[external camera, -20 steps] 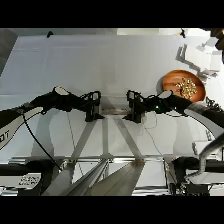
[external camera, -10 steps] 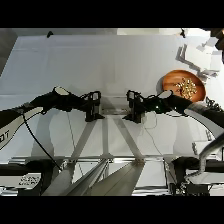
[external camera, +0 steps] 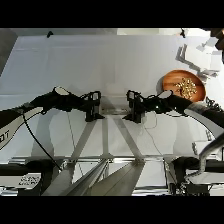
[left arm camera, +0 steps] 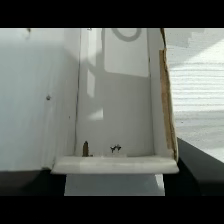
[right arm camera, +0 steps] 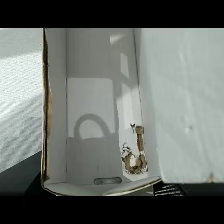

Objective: Fold the box and place the chain.

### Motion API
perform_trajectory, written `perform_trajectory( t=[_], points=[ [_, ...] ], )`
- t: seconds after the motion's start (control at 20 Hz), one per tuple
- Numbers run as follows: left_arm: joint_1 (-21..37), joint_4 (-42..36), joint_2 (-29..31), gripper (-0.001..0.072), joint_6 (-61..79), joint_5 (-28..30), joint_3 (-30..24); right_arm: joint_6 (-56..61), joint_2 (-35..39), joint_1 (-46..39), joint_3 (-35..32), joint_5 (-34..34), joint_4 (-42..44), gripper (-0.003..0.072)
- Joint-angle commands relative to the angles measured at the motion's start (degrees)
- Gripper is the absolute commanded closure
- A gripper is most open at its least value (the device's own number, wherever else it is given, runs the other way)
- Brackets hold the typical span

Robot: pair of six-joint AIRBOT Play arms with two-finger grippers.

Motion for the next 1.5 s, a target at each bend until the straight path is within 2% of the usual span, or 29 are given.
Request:
perform_trajectory(
  t=[0.0, 0.2, 0.25, 0.3, 0.35, 0.55, 0.75, 0.9, 0.95, 1.1, 1.15, 1.2, 1.25, 1.3, 1.45],
  points=[
    [0.0, 0.0, 0.0, 0.0370, 0.0, 0.0, 0.0, 0.0, 0.0, 0.0, 0.0, 0.0, 0.9, 0.0162],
    [0.0, 0.0, 0.0, 0.0370, 0.0, 0.0, 0.0, 0.3, 0.0, 0.0, 0.0, 0.2, 0.8, 0.0159],
    [0.0, 0.0, 0.0, 0.0370, 0.0, 0.0, 0.0, 0.5, 0.0, 0.0, 0.0, 0.2, 0.8, 0.0128],
    [0.0, 0.0, 0.0, 0.0370, 0.0, 0.0, 0.0, 0.5, 0.0, 0.0, 0.0, -0.3, 0.8, 0.0036],
    [0.0, 0.0, 0.0, 0.0370, 0.0, 0.0, 0.0, 0.5, 0.1, -0.1, 0.0, -0.4, 0.3, -0.0015],
    [0.0, 0.0, 0.0, 0.0370, 0.0, 0.0, 0.0, 2.7, 2.6, -0.1, 0.0, -0.3, -9.1, -0.0012],
    [0.0, 0.0, 0.0, 0.0370, 0.0, 0.1, 0.0, 12.6, 8.5, -0.1, 0.0, -0.2, -20.3, -0.0006],
    [0.0, 0.0, 0.0, 0.0370, 0.0, 0.0, 0.0, 18.9, 13.3, 0.0, 0.0, 0.9, -25.5, 0.0004],
    [0.0, 0.0, 0.0, 0.0370, 0.0, 0.0, 0.0, 20.7, 15.1, 0.0, 0.0, 1.8, -27.2, 0.0024],
    [0.0, 0.0, 0.0, 0.0370, 0.0, 0.0, 0.0, 25.0, 20.2, 0.0, 0.0, 4.4, -29.2, 0.0151],
    [0.0, 0.0, 0.0, 0.0370, 0.0, 0.0, 0.0, 25.9, 22.0, 0.0, 0.0, 4.9, -29.2, 0.0243],
    [0.0, 0.0, 0.0, 0.0370, 0.0, 0.0, 0.0, 26.3, 23.4, 0.0, 0.0, 5.4, -29.1, 0.0382],
    [0.0, 0.0, 0.0, 0.0370, 0.0, 0.0, 0.0, 26.3, 24.5, 0.0, 0.0, 6.1, -28.5, 0.0557],
    [0.0, 0.0, 0.0, 0.0370, 0.0, 0.0, 0.0, 26.2, 25.3, 0.0, 0.0, 6.4, -27.3, 0.0669],
    [0.0, 0.0, 0.0, 0.0370, 0.0, 0.0, 0.0, 26.2, 25.9, 0.0, 0.0, 5.6, -18.0, 0.0669]
  ],
)
